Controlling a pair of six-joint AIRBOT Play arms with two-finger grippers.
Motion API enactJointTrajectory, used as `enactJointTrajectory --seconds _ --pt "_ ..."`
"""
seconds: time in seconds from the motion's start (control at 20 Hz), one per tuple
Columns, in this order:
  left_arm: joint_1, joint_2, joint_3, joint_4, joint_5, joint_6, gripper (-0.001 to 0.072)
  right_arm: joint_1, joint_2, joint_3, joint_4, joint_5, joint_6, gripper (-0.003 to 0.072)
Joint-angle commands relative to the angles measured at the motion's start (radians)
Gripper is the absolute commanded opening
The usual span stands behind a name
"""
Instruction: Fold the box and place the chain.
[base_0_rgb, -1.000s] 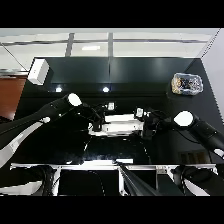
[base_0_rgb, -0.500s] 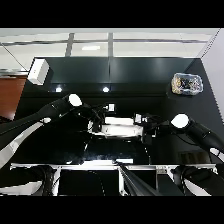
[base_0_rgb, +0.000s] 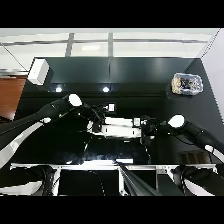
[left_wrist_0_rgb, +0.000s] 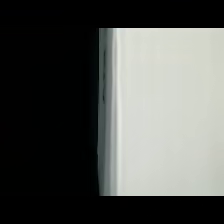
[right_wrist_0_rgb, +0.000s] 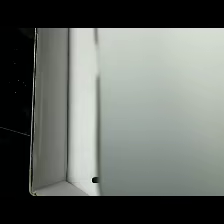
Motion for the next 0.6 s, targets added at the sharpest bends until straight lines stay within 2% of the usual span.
enactJointTrajectory --seconds 0.0,0.35,0.4,0.45,0.55 --pt "0.0 0.0 0.001 -0.001 0.001 -0.002 0.0029 -0.001 -0.027 -0.001 0.005 -0.022 -0.013 0.0678" --pt "0.0 0.0 0.001 -0.001 0.001 -0.002 0.0029 -0.001 -0.036 0.0 0.006 -0.034 -0.011 0.0667" --pt "0.0 0.0 0.001 -0.001 0.0 -0.002 0.0029 -0.001 -0.036 0.0 0.006 -0.034 -0.011 0.054" --pt "0.0 0.0 0.001 -0.001 0.0 -0.003 0.0029 -0.001 -0.036 0.0 0.006 -0.034 -0.011 0.0453" --pt "0.0 0.001 0.004 -0.002 0.0 -0.041 0.0033 -0.001 -0.036 0.0 0.006 -0.034 -0.011 0.0444"
